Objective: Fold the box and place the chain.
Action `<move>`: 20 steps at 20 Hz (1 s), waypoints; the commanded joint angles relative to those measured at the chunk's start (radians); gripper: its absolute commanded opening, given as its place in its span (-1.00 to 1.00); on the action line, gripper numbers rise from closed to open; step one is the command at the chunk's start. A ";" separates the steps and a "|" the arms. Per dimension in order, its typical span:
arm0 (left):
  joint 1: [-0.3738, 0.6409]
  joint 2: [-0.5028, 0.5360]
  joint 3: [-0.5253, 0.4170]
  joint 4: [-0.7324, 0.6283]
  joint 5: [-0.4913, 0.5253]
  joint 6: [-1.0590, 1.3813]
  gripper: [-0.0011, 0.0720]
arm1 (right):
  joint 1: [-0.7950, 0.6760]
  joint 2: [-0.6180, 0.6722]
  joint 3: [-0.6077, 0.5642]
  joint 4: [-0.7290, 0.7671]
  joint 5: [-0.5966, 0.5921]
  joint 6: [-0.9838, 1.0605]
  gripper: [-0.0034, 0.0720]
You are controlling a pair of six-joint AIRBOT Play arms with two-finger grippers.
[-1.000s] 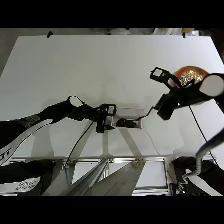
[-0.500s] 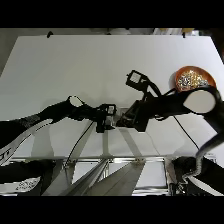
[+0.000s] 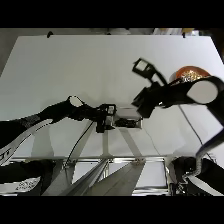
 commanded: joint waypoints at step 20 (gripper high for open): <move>0.001 0.000 0.000 0.000 0.000 0.000 -0.23 | -0.300 -0.427 -0.025 -0.238 0.022 -0.115 -0.44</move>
